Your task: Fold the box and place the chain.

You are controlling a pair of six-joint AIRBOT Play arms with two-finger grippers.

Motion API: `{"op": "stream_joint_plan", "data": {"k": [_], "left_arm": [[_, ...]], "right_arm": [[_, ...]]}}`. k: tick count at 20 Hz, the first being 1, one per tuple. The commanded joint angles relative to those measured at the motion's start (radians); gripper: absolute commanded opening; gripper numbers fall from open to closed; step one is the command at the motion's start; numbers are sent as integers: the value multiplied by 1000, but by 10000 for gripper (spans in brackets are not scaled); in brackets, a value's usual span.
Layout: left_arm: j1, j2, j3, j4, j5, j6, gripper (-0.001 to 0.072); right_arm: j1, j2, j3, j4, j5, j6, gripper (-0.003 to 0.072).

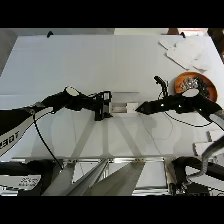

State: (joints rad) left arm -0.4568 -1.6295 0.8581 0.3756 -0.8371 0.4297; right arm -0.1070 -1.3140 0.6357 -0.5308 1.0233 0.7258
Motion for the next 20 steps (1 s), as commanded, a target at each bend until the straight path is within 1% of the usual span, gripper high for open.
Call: {"op": "stream_joint_plan", "data": {"k": [1,3,6,9,11,13,14,17,19,20], "left_arm": [[0,0,1,-1,0,0,156],[0,0,1,-1,0,0,156],[0,0,1,-1,0,0,156],[0,0,1,-1,0,0,156],[0,0,1,-1,0,0,156],[0,0,1,-1,0,0,156],[0,0,1,-1,0,0,156],[0,0,1,-1,0,0,156],[0,0,1,-1,0,0,156],[0,0,1,-1,0,0,156]], "right_arm": [[6,1,0,-25,-63,26,295],[6,1,0,-34,-96,37,295],[10,1,0,-63,-113,64,294],[59,5,1,-108,-129,91,294],[103,5,6,-134,-164,132,293],[147,5,28,-248,-203,256,291],[166,5,46,-331,-209,329,290],[231,5,101,-590,-222,631,290],[281,5,127,-682,-232,769,291],[307,5,137,-700,-241,818,293]]}}
